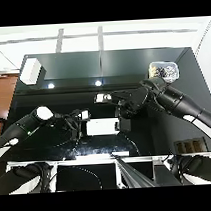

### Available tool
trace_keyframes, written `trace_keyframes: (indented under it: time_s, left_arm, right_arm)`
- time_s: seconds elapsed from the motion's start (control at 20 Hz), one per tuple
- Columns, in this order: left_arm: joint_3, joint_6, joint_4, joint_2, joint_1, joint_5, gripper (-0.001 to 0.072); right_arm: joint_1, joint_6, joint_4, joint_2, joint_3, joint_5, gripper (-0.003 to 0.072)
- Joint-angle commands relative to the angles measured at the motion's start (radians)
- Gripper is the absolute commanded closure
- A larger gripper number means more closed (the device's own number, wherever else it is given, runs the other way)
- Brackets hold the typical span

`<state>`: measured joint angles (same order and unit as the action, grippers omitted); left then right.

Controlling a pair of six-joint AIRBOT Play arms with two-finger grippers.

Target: Fold the box and place the chain.

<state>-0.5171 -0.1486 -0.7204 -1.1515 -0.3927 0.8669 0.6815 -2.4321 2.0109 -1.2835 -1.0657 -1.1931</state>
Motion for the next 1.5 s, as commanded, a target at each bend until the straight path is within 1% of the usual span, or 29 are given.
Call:
trace_keyframes:
  time_s: [0.0, 0.25, 0.5, 0.75, 0.8, 0.9, 0.95, 1.0, 1.05, 1.1, 1.15, 1.2, 1.3, 1.4, 1.45]
  left_arm:
    - [0.000, 0.000, 0.000, 0.000, 0.000, 0.000, 0.0223]
    - [0.000, 0.000, 0.000, -0.001, 0.000, -0.002, 0.0224]
    - [0.000, 0.000, 0.000, -0.001, 0.000, -0.002, 0.0223]
    - [0.000, 0.000, 0.000, -0.001, 0.000, -0.002, 0.0224]
    - [0.000, 0.000, 0.000, -0.001, 0.000, -0.002, 0.0223]
    - [0.000, 0.000, 0.000, -0.001, 0.000, -0.002, 0.0224]
    - [0.000, 0.000, 0.000, -0.001, 0.000, -0.002, 0.0223]
    - [0.000, 0.000, 0.000, -0.001, 0.000, -0.002, 0.0224]
    - [0.000, 0.000, 0.000, -0.001, 0.000, -0.002, 0.0223]
    - [0.000, 0.000, 0.000, -0.001, 0.000, -0.002, 0.0223]
    - [0.000, 0.000, 0.000, -0.001, 0.000, -0.002, 0.0223]
    - [0.000, 0.000, 0.000, -0.001, 0.000, -0.002, 0.0223]
    - [0.000, 0.000, 0.000, -0.001, 0.000, -0.002, 0.0223]
    - [0.000, 0.000, 0.000, -0.001, 0.000, -0.002, 0.0224]
    - [0.000, 0.000, 0.000, -0.001, 0.000, -0.002, 0.0223]
  right_arm:
    - [0.007, -0.054, 0.005, -0.002, 0.009, 0.023, -0.0031]
    - [0.012, -0.075, 0.013, -0.003, 0.066, 0.064, -0.0031]
    - [0.040, -0.078, 0.006, -0.010, 0.067, 0.134, -0.0031]
    - [0.056, -0.077, -0.016, -0.027, 0.067, 0.131, -0.0023]
    - [0.056, -0.073, -0.021, -0.027, 0.067, 0.130, 0.0028]
    - [0.058, -0.055, -0.042, -0.027, 0.062, 0.114, 0.0317]
    - [0.057, -0.043, -0.060, -0.026, 0.055, 0.098, 0.0340]
    - [0.057, -0.014, -0.076, -0.025, 0.043, 0.088, 0.0382]
    - [0.057, 0.006, -0.095, -0.021, 0.031, 0.082, 0.0371]
    - [0.057, 0.032, -0.108, -0.014, 0.016, 0.082, 0.0249]
    - [0.057, 0.057, -0.113, -0.005, -0.002, 0.082, 0.0077]
    - [0.057, 0.071, -0.112, 0.007, -0.017, 0.078, -0.0020]
    - [0.058, 0.079, -0.109, 0.039, -0.032, 0.030, -0.0030]
    - [0.063, 0.144, -0.101, 0.048, -0.031, -0.036, -0.0030]
    - [0.068, 0.158, -0.100, 0.048, -0.024, -0.043, -0.0030]
